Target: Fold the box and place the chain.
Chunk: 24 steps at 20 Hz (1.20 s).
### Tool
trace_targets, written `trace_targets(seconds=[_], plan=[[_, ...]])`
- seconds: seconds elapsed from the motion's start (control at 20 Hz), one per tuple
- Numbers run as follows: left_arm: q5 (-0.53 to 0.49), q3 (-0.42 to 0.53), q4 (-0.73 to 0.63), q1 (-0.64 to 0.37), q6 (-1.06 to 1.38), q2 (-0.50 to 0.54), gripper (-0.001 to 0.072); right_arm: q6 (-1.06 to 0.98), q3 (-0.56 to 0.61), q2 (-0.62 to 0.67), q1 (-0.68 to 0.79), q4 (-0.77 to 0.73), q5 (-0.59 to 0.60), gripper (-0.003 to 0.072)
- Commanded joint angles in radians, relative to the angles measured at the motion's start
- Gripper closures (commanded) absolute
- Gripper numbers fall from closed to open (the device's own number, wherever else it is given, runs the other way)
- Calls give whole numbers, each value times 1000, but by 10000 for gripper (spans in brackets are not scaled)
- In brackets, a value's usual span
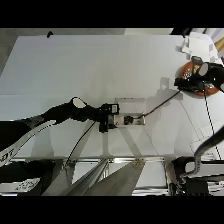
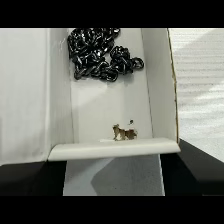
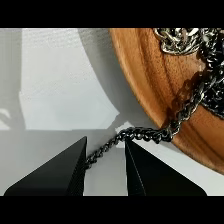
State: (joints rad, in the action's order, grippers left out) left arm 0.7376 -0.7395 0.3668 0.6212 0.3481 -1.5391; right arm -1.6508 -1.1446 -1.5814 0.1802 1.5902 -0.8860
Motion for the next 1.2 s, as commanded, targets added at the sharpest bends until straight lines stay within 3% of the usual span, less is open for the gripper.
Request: trace_targets(seconds=[0.0, 0.35, 0.5, 0.55, 0.9, 1.15], plan=[[0, 0, 0, 0, 0, 1, 437, -27, -1, -2, 13, 11, 8, 450], [0, 0, 0, 0, 0, 1, 437, -27, -1, -2, 34, 10, -10, 470], [0, 0, 0, 0, 0, 1, 437, -23, -1, -9, 34, 10, -12, 637], [0, 0, 0, 0, 0, 1, 437, -23, 0, -15, 34, 10, -12, 648], [0, 0, 0, 0, 0, 1, 437, 43, 0, -31, 34, 2, -76, 668], [0, 0, 0, 0, 0, 1, 437, 132, 0, 54, 33, -5, -146, 669]])
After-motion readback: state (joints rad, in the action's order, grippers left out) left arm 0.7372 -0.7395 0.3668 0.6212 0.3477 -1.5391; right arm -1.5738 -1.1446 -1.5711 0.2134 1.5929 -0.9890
